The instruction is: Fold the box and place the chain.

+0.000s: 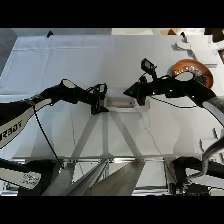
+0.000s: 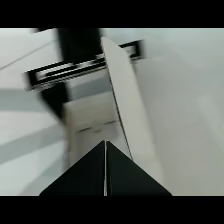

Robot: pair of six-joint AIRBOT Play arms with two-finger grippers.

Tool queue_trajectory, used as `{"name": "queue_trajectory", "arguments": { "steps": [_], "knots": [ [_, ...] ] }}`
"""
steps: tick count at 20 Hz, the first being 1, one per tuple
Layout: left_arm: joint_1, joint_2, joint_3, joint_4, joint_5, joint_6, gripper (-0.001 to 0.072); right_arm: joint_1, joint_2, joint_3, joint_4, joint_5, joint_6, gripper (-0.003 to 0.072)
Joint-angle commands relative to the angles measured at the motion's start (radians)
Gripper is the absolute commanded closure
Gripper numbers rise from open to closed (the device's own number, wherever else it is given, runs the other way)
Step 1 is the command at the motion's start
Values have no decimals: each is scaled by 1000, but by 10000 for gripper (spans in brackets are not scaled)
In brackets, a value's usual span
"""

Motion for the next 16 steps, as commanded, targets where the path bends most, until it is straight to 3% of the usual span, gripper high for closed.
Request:
{"name": "queue_trajectory", "arguments": {
  "steps": [1, 9, 12, 16],
  "knots": [
    [0, 0, 0, 0, 0, 0, 453, 0, -51, 0, 60, -282, 0, 678],
    [0, 0, 0, 0, 0, 0, 453, 0, -130, 0, 25, -278, 0, 677],
    [0, 0, 0, 0, 0, 0, 453, -18, -66, 0, -8, -200, 0, 676],
    [0, 0, 0, 0, 0, 0, 453, -54, 101, 0, -274, -24, 13, 676]
  ]
}}
